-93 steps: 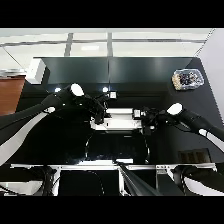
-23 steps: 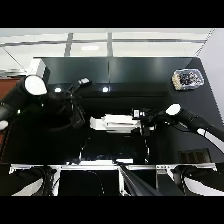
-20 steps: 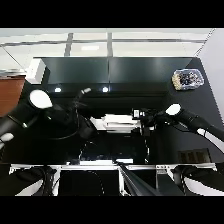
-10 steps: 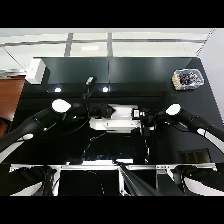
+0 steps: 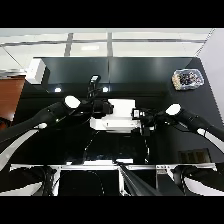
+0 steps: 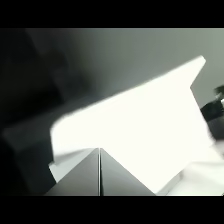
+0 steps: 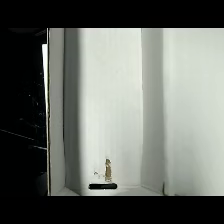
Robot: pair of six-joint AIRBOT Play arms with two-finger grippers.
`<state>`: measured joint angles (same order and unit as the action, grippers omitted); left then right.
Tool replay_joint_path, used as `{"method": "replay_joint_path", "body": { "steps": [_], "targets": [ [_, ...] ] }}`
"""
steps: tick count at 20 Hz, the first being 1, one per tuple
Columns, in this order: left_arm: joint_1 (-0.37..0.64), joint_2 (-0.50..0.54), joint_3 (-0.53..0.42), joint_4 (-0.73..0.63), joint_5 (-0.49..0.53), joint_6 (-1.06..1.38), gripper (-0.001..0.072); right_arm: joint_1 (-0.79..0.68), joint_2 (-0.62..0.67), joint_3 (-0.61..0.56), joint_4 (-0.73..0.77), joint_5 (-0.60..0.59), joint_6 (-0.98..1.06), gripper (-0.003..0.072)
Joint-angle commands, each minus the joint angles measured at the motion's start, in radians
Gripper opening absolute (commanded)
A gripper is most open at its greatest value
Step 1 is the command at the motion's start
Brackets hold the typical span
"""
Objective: Fold the box and place the chain.
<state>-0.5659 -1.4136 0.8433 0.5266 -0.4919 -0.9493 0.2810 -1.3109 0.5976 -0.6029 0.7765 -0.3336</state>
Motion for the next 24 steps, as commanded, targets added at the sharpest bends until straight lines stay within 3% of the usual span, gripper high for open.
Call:
{"method": "replay_joint_path", "body": {
  "steps": [1, 4, 8, 10, 12, 14, 17, 19, 20, 21, 22, 24],
  "targets": [
    [0.003, -0.050, 0.012, 0.143, -0.097, -0.046, 0.0022, 0.000, -0.001, 0.000, 0.000, 0.000, 0.000, 0.0126],
    [0.023, -0.072, 0.062, 0.227, -0.224, -0.040, 0.0022, 0.000, -0.001, 0.000, 0.000, 0.000, 0.000, 0.0126],
    [0.060, -0.054, 0.180, 0.267, -0.210, 0.003, 0.0022, 0.000, -0.001, 0.000, 0.000, 0.000, 0.000, 0.0126],
    [0.109, -0.015, 0.254, 0.322, -0.285, -0.013, 0.0022, 0.000, -0.001, 0.000, 0.000, 0.000, 0.000, 0.0126],
    [0.180, 0.061, 0.264, 0.370, -0.348, -0.027, 0.0023, 0.000, -0.001, 0.000, 0.000, 0.000, 0.000, 0.0126],
    [0.305, 0.141, 0.193, 0.333, -0.352, -0.030, 0.0023, 0.000, -0.001, 0.000, 0.000, 0.000, 0.000, 0.0126],
    [0.460, 0.269, -0.019, 0.028, -0.333, 0.206, 0.0024, 0.000, -0.001, 0.000, 0.000, 0.000, 0.000, 0.0126],
    [0.468, 0.289, -0.137, -0.132, -0.494, 0.484, 0.0026, 0.000, -0.001, 0.000, 0.000, 0.000, 0.000, 0.0126],
    [0.452, 0.279, -0.167, -0.134, -0.594, 0.575, 0.0024, 0.000, -0.001, 0.000, 0.000, 0.000, 0.000, 0.0126],
    [0.427, 0.267, -0.177, -0.085, -0.620, 0.589, 0.0039, 0.000, -0.001, 0.000, 0.000, 0.000, 0.000, 0.0126],
    [0.403, 0.261, -0.176, -0.018, -0.589, 0.583, 0.0174, 0.000, -0.001, 0.000, 0.000, 0.000, 0.000, 0.0126],
    [0.352, 0.261, -0.176, 0.103, -0.451, 0.585, 0.0712, 0.000, -0.001, 0.000, 0.000, 0.000, 0.000, 0.0126]
  ]
}}
